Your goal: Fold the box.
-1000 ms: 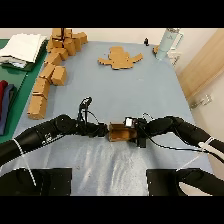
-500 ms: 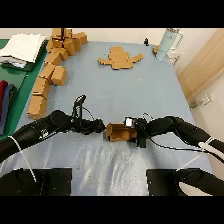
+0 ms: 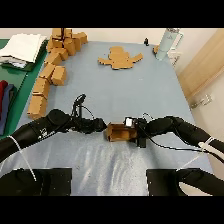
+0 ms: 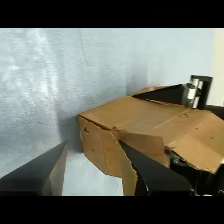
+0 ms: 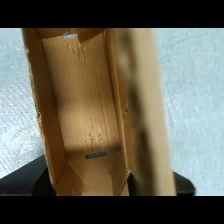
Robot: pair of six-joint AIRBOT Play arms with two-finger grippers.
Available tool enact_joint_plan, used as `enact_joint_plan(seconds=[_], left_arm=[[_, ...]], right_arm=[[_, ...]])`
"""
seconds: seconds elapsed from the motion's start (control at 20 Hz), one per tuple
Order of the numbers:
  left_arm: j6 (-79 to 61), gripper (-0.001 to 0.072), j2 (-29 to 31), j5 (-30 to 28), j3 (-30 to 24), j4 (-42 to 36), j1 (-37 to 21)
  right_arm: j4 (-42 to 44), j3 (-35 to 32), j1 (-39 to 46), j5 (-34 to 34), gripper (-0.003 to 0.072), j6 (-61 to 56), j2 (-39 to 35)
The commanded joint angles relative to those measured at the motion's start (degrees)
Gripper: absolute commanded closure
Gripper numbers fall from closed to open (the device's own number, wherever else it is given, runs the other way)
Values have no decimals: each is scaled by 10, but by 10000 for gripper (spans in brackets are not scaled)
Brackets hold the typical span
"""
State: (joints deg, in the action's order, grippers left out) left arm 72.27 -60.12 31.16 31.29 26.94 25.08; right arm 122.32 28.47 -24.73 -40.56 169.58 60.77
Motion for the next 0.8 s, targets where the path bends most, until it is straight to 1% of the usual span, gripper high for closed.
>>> enact_joint_plan(seconds=[0.0,0.15,0.25,0.4,0.55,0.75], left_arm=[[-74,204,0,19,0,-77,-1],[-74,204,-4,38,0,-77,0],[-73,205,-10,40,0,-77,-1],[-73,206,-19,28,0,-76,-2],[-72,206,-20,2,0,-77,-3],[-71,206,-20,17,0,-81,-26]], right_arm=[[0,0,0,0,179,0,0],[0,0,0,0,179,0,0],[0,0,0,0,179,0,0],[0,0,0,0,179,0,0],[0,0,0,0,179,0,0],[0,0,0,0,178,0,0]])
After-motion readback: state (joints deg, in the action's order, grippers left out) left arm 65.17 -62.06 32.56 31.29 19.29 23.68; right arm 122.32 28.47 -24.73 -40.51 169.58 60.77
